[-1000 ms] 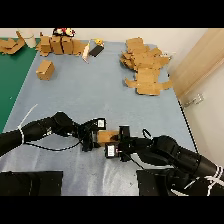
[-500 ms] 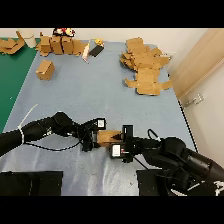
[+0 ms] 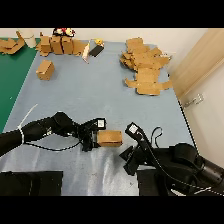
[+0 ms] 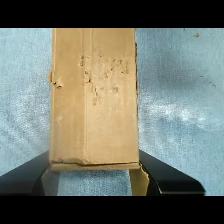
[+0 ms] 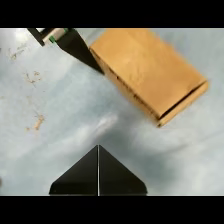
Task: Fold the box.
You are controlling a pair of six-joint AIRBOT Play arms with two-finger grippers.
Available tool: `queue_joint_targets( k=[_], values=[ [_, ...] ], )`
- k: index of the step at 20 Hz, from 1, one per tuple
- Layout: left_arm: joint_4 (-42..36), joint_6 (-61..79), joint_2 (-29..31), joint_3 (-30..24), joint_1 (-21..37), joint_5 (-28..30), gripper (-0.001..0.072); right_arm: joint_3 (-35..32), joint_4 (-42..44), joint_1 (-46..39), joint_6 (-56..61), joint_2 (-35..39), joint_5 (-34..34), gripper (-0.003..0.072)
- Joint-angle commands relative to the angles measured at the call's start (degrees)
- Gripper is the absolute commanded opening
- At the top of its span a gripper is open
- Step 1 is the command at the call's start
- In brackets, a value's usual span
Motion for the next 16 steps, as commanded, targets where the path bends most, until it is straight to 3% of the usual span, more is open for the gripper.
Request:
queue_joint_targets(
  k=[1, 4, 6, 16],
  values=[
    [0.00, -0.02, -0.02, 0.02, 0.02, 0.02, 0.0477, -5.81, 13.42, -0.02, 12.31, -0.96, 13.38, 0.0000],
    [0.00, 0.00, -0.02, 0.02, 0.02, 0.00, 0.0477, -7.48, 18.16, 0.00, 15.89, -4.35, 30.49, 0.0000],
    [0.00, 0.00, -0.02, 0.02, 0.02, 0.00, 0.0477, -7.48, 18.14, 0.00, 16.37, -5.97, 37.64, 0.0000],
    [0.00, 0.00, -0.02, 0.02, 0.02, 0.00, 0.0477, -7.50, 18.10, 0.00, 16.81, -10.12, 38.95, 0.0000]
  ],
)
